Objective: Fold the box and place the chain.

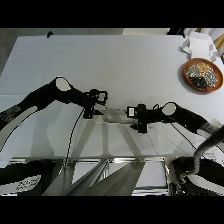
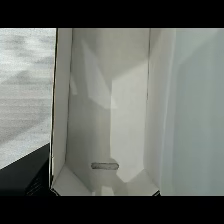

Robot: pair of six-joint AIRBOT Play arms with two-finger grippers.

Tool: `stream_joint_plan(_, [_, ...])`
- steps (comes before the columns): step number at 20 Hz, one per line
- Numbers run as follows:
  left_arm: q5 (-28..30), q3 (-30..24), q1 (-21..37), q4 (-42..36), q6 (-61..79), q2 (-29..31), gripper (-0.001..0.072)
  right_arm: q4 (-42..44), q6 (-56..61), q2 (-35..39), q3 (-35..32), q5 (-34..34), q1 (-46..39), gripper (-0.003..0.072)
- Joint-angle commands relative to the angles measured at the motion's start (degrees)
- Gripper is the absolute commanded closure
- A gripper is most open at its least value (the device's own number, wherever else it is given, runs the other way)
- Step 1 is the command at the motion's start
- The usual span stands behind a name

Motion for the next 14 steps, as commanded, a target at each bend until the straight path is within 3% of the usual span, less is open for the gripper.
stream_joint_plan(1, [3.0,0.0,0.1,-0.7,-0.2,0.0,0.0251,0.1,0.1,0.0,0.0,0.4,0.0,0.0287])
stream_joint_plan(5, [5.0,0.0,-0.5,-9.2,2.6,-0.8,0.0251,0.1,0.1,0.0,0.0,0.4,0.0,0.0287])
stream_joint_plan(11, [4.0,0.0,-1.9,-9.4,2.6,-2.8,0.0266,0.1,0.1,0.0,0.0,0.4,0.0,0.0287])
stream_joint_plan(12, [4.0,0.0,-1.9,-9.7,2.6,-3.3,0.0338,0.1,0.1,0.0,0.0,0.4,0.0,0.0287])
stream_joint_plan(13, [4.1,0.0,-1.9,-10.5,2.6,-3.7,0.0464,0.1,0.1,0.0,0.0,0.4,0.0,0.0287])
stream_joint_plan(14, [4.5,0.0,-1.9,-11.6,2.6,-4.2,0.0635,0.1,0.1,0.0,0.0,0.4,0.0,0.0287])
